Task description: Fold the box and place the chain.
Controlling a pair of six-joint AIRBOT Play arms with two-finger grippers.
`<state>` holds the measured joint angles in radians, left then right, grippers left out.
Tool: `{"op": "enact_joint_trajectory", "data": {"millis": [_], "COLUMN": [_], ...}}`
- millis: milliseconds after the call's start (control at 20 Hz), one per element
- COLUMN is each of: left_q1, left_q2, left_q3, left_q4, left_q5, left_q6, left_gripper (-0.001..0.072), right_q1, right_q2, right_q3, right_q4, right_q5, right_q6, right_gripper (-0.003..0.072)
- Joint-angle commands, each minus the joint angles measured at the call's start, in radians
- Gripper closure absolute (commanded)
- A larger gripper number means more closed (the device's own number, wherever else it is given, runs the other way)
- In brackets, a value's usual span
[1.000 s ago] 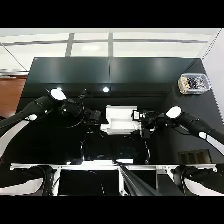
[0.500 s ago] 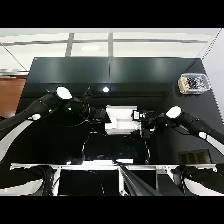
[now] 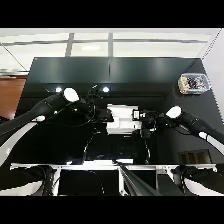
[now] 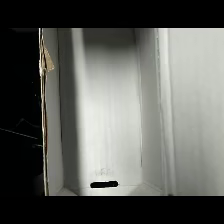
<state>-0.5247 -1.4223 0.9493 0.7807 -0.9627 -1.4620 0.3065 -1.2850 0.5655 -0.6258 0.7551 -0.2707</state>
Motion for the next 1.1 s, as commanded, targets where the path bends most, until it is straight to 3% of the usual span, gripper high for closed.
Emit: {"op": "enact_joint_trajectory", "data": {"millis": [0, 500, 1050], "left_q1": [-0.021, -0.018, -0.126], "left_q2": [0.0, 0.001, 0.0], "left_q3": [0.023, 0.027, 0.027], "left_q4": [0.085, 0.111, 0.367], "left_q5": [0.014, -0.037, 0.037], "left_q6": [-0.08, -0.103, -0.376], "left_gripper": [0.0231, 0.0231, 0.0231], "right_q1": [0.001, 0.001, 0.001], "right_q2": [0.0, 0.0, 0.0], "right_q3": [0.0, 0.0, 0.0], "right_q4": [0.001, 0.001, 0.001], "right_q5": [0.002, 0.002, 0.001], "right_q6": [-0.003, -0.003, -0.003], "right_gripper": [0.0341, 0.0341, 0.0341]}}
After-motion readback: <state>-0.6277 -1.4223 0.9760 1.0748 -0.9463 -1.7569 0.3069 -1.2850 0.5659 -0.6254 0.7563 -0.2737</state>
